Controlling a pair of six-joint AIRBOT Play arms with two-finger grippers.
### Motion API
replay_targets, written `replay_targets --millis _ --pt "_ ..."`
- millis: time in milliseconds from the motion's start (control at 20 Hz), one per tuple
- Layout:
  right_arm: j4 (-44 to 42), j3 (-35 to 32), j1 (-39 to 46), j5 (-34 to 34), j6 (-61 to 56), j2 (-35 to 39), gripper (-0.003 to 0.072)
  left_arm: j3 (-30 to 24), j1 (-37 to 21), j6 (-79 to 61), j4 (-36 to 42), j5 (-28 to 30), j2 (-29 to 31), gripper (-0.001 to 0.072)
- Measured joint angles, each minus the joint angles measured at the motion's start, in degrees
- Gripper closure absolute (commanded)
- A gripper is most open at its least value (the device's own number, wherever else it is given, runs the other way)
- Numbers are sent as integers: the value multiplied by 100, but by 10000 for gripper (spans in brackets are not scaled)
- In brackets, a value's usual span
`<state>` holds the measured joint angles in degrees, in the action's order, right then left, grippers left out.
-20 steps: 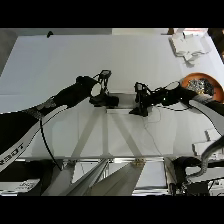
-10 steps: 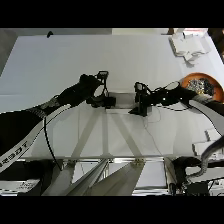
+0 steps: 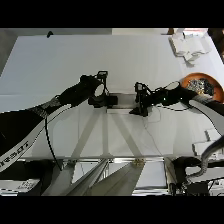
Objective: Fold the box and place the chain.
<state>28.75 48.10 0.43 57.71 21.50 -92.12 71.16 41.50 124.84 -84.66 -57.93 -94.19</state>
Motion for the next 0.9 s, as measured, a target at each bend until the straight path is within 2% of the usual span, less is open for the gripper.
replay_targets --millis 50,100,150,200,450,500,550,600,700,750,900 --pt "-2 0 0 0 0 0 192 0 0 7 46 22 -26 396" --pt "-4 0 0 0 0 0 192 0 0 9 96 28 -55 462" --pt "-4 0 0 -2 0 0 192 0 0 11 144 50 -83 601" --pt "-4 0 0 -2 -2 0 192 0 2 15 181 57 -105 703" --pt "-31 4 2 9 0 0 192 4 0 0 323 63 -153 700" --pt "-31 4 2 7 0 2 192 4 0 -7 348 68 -155 693" --pt "-28 4 2 4 0 0 192 4 0 -9 367 72 -157 638" --pt "13 4 2 -17 13 0 192 2 0 -9 417 122 -164 487" --pt "35 -2 2 -33 17 -2 192 4 4 7 579 184 -142 317" --pt "26 -2 0 -35 2 -2 192 4 4 4 616 184 -107 283" --pt "4 -2 0 -26 -4 -4 192 4 -26 -39 640 87 94 283"
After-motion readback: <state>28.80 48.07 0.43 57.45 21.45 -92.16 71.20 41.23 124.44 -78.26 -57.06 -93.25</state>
